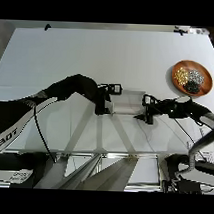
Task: Fold the box and place the chain.
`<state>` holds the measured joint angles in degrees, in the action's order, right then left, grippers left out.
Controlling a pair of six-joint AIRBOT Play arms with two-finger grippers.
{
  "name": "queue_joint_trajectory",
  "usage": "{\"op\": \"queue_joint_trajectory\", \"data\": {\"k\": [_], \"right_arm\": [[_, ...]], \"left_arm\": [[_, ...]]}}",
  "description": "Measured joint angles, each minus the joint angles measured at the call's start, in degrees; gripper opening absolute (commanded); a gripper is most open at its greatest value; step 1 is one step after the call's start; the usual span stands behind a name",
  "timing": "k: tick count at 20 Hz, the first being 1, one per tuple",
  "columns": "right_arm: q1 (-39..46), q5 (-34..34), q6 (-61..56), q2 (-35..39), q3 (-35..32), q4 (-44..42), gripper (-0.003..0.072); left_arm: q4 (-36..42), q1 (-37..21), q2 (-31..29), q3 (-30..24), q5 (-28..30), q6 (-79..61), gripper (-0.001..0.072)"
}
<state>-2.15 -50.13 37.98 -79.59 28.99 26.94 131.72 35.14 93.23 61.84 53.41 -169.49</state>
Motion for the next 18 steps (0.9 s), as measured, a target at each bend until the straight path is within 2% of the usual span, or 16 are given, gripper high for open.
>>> {"op": "queue_joint_trajectory", "data": {"k": [18], "right_arm": [[0.0,0.0,0.0,0.0,0.0,0.0,0.0335]], "left_arm": [[1.2,3.4,0.7,0.5,-1.5,0.0,0.0708]]}}
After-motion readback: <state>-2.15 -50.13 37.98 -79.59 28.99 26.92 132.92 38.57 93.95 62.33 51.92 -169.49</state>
